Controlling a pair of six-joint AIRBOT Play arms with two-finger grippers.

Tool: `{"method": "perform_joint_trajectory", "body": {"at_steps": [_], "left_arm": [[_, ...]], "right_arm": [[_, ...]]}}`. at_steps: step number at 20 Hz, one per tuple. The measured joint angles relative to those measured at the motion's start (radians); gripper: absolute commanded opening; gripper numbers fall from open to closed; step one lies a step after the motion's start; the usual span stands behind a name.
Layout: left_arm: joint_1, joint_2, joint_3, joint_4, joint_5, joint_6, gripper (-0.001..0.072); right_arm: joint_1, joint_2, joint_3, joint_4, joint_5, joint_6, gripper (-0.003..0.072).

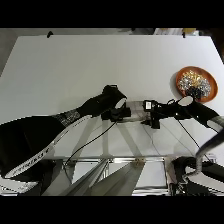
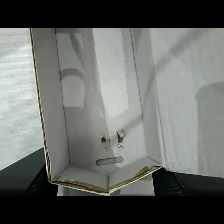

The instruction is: Fold the box and place the chain.

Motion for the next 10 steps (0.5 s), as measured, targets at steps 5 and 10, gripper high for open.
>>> {"method": "perform_joint_trajectory", "body": {"at_steps": [5, 10], "left_arm": [[0.001, -0.005, 0.018, 0.005, -0.018, 0.051, 0.0206], [0.019, -0.006, 0.087, 0.008, -0.077, 0.111, 0.0205]], "right_arm": [[0.0, 0.0, 0.0, 0.0, 0.002, 0.005, 0.0412], [0.0, 0.0, 0.0, 0.0, 0.002, 0.004, 0.0412]]}}
